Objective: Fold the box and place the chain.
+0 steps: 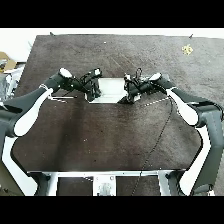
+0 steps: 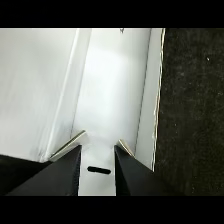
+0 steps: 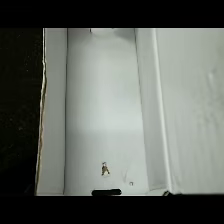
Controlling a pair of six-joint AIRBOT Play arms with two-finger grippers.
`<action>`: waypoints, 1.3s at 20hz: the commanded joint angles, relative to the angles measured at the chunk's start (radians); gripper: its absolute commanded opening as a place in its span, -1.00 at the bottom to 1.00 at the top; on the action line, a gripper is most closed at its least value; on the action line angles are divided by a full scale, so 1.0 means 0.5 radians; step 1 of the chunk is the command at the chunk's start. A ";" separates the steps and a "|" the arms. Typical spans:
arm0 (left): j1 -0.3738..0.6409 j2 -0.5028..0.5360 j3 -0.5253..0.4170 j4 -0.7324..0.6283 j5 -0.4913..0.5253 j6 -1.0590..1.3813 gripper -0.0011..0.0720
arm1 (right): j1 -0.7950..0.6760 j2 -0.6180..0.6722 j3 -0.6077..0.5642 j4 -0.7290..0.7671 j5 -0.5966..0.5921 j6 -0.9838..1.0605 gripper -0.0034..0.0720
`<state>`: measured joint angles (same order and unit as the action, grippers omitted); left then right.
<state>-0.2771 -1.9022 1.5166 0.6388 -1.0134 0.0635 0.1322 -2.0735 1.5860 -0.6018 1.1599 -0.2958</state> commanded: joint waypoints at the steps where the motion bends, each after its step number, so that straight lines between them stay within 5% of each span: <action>1: -0.001 -0.005 0.000 -0.056 -0.001 0.050 -0.36 | 0.002 -0.001 0.001 0.000 0.000 0.001 0.26; 16: -0.001 -0.089 0.001 -0.113 -0.092 0.206 -0.27 | 0.002 -0.001 0.001 0.000 0.000 0.001 0.26; 17: -0.001 -0.089 0.001 -0.119 -0.091 0.205 0.34 | 0.002 -0.001 0.001 0.000 0.000 0.000 0.26; 18: -0.001 -0.089 0.001 -0.149 -0.091 0.204 0.71 | 0.002 -0.002 0.001 0.000 0.000 0.001 0.26; 20: -0.001 -0.089 0.002 -0.163 -0.108 0.206 0.72 | 0.002 -0.002 0.001 0.000 0.000 0.001 0.26; 22: -0.001 -0.089 0.002 -0.156 -0.121 0.189 1.00 | 0.002 -0.002 0.001 -0.001 0.000 0.001 0.26; 26: 0.002 -0.089 0.002 -0.155 -0.056 0.181 0.98 | 0.002 -0.001 0.001 0.000 0.000 0.001 0.26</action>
<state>-0.2768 -1.9465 1.5173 0.5652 -1.0626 0.1593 0.1322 -2.0735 1.5864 -0.6029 1.1606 -0.2974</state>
